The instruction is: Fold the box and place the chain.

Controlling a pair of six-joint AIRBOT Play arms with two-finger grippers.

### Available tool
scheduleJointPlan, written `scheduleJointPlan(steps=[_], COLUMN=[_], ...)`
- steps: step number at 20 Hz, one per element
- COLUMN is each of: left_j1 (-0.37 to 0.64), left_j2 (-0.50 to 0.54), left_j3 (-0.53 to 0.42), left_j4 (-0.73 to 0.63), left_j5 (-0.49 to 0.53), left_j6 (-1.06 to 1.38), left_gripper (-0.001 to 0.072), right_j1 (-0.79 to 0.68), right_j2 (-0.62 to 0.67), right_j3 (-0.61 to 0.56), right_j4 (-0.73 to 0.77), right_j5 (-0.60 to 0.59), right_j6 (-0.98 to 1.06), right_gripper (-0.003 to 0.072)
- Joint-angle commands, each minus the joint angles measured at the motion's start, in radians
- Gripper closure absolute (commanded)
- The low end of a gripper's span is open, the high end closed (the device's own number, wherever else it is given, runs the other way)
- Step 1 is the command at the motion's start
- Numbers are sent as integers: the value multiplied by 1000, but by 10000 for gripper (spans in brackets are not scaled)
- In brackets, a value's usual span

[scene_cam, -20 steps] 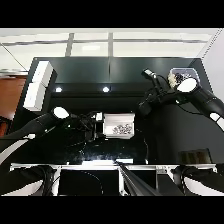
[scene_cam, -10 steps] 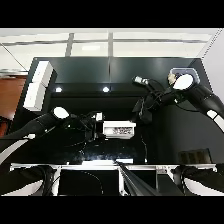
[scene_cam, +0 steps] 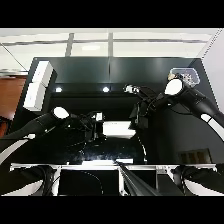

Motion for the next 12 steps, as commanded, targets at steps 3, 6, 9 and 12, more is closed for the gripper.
scheduleJointPlan(steps=[3,6,9,12], left_j1=[0,-1,-1,-1], left_j2=[-1,-1,-1,-1], left_j3=[1,1,1,1], left_j4=[0,1,1,1], left_j5=[0,0,0,0], left_j6=[0,0,1,0], left_gripper=[354,354,354,354], right_j1=[25,24,24,25], right_j2=[5,51,146,188], right_j3=[-1,-1,-15,-154], right_j4=[-17,-43,-116,22], right_j5=[3,-1,-9,-213], right_j6=[40,42,111,48], right_gripper=[-6,-6,-6,-8])
